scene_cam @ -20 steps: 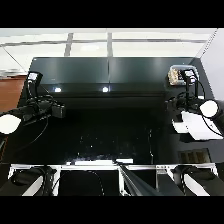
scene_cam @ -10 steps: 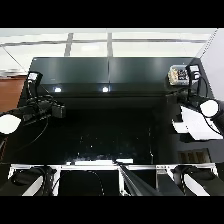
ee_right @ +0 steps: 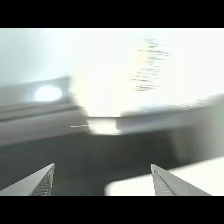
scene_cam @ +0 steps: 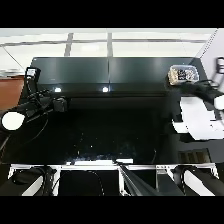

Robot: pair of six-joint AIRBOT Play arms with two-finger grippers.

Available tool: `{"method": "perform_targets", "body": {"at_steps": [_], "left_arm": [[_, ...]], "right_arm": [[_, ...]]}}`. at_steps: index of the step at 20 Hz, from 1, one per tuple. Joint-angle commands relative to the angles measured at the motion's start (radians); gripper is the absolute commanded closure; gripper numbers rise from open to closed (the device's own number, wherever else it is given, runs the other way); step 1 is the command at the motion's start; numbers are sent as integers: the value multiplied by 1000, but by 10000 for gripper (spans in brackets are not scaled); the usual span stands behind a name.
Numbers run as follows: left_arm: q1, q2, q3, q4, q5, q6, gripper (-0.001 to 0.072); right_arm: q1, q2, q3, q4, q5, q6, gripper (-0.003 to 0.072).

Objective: Fold the box and place the chain.

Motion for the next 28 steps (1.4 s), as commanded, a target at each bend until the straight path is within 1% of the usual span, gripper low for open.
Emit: {"method": "perform_targets", "body": {"at_steps": [1,3,5,8,10,12,14,15,17,18,20,21,23,25,28], "left_arm": [[-1,-30,0,-12,7,2,-1],[-1,-36,0,-12,7,2,-1],[-1,-39,0,-17,-2,2,-1],[-1,-39,0,-21,-37,2,0],[-1,-39,0,-21,-56,2,-1],[-1,-39,0,-25,-69,2,-1],[-1,-39,0,-45,-74,2,-1],[-1,-39,0,-50,-75,2,-1],[-1,-39,0,-67,-74,2,0],[-1,-39,0,-68,-75,2,-1],[-1,-39,0,-71,-75,2,-1],[-1,-39,0,-71,-75,2,0],[-1,-39,0,-72,-75,2,-1],[-1,-39,0,-72,-74,2,-1],[-1,-39,0,-71,-74,2,-1]], "right_arm": [[-415,-121,112,-85,188,148,-25],[-596,-211,214,-70,402,114,-26],[-686,-288,301,-70,560,-10,-25],[-716,-399,410,-72,682,-179,-25],[-716,-484,499,-72,734,-210,-25],[-715,-568,588,-66,817,-254,-25],[-711,-641,638,5,929,-375,-24],[-709,-659,639,46,948,-438,-19],[-698,-663,639,77,938,-503,425],[-692,-661,640,77,941,-513,558],[-676,-657,640,79,966,-518,582],[-663,-650,640,86,983,-522,670],[-626,-623,636,139,1005,-523,670],[-575,-565,606,219,993,-524,670],[-484,-447,534,234,972,-499,670]]}}
